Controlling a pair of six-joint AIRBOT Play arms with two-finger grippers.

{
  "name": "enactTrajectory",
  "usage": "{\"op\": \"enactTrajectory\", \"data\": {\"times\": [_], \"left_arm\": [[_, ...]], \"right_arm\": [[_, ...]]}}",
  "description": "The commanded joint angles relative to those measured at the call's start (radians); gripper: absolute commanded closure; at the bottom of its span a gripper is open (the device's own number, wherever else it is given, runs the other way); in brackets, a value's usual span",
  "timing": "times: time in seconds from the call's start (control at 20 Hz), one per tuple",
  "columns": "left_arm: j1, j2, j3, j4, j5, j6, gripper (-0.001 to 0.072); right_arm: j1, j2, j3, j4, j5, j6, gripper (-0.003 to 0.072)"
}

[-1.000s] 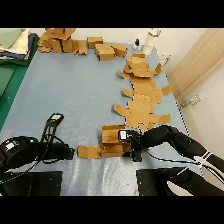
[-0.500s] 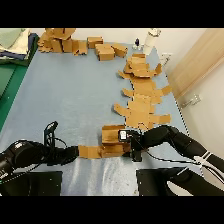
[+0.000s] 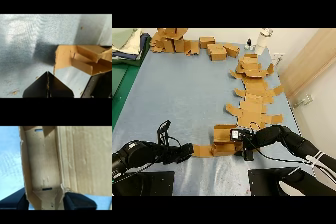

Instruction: Fold the box.

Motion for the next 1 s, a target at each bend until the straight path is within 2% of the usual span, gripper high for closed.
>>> {"op": "enactTrajectory", "data": {"times": [0.0,0.15,0.5,0.7,0.95], "left_arm": [[-0.001,-0.001,0.0,-0.003,0.007,0.013,0.0697],[-0.001,-0.001,0.0,-0.003,0.006,0.013,0.0697],[-0.001,-0.001,0.0,-0.003,0.01,0.013,0.0697],[-0.001,-0.001,0.0,-0.003,0.01,0.013,0.0697],[0.0,-0.002,-0.001,0.006,0.008,0.013,0.0697]], "right_arm": [[-0.001,0.0,0.003,0.001,0.105,0.0,0.018],[-0.001,0.0,0.004,0.001,0.163,0.0,0.0179],[0.014,-0.005,0.0,0.008,0.105,0.0,0.018],[0.069,-0.054,0.001,0.005,0.107,0.0,0.018],[0.069,-0.058,0.002,0.005,0.11,0.0,0.018]]}}
